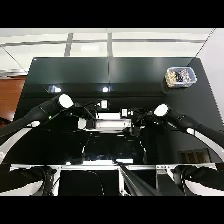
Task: Fold the box and place the chain.
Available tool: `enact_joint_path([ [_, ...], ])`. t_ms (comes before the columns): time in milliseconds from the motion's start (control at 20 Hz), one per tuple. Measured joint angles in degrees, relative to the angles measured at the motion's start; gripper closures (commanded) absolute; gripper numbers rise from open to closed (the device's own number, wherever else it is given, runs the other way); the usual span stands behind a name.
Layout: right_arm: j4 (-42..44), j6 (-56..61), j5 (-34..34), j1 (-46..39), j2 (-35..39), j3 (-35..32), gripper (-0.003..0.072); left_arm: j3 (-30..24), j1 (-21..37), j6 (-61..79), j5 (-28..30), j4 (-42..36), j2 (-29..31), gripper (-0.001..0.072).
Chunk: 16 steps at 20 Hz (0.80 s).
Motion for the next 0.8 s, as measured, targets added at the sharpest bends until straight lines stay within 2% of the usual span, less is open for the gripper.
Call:
enact_joint_path([
  [50,0.0,0.0,0.0,0.0,0.0,0.0,0.0446,0.0,0.0,0.0,0.0,0.0,0.0,0.0681],
  [100,0.0,0.0,0.0,0.0,0.0,0.0,0.0447,0.0,0.0,0.0,0.0,0.0,0.0,0.0616],
  [200,0.0,0.0,0.0,0.0,0.0,0.0,0.0446,0.0,0.0,0.0,0.0,1.0,0.1,0.0179],
  [250,0.0,-0.1,0.0,0.0,0.0,0.0,0.0446,0.0,0.0,0.0,0.1,0.7,0.4,0.0129],
  [400,-0.1,-0.1,0.0,0.0,0.0,0.0,0.0446,0.2,0.7,-0.7,-0.4,0.6,2.5,0.0129],
  [550,0.0,0.0,0.0,0.0,0.0,0.0,0.0445,0.3,2.7,-3.5,-0.8,2.3,7.0,0.0130],
  [750,0.0,0.0,0.0,0.0,0.0,0.0,0.0446,0.4,7.0,-9.5,-7.3,6.7,13.5,0.0144],
  [800,0.0,0.0,0.0,0.0,0.0,0.0,0.0445,0.4,8.2,-11.0,-9.7,7.8,14.8,0.0257],
])
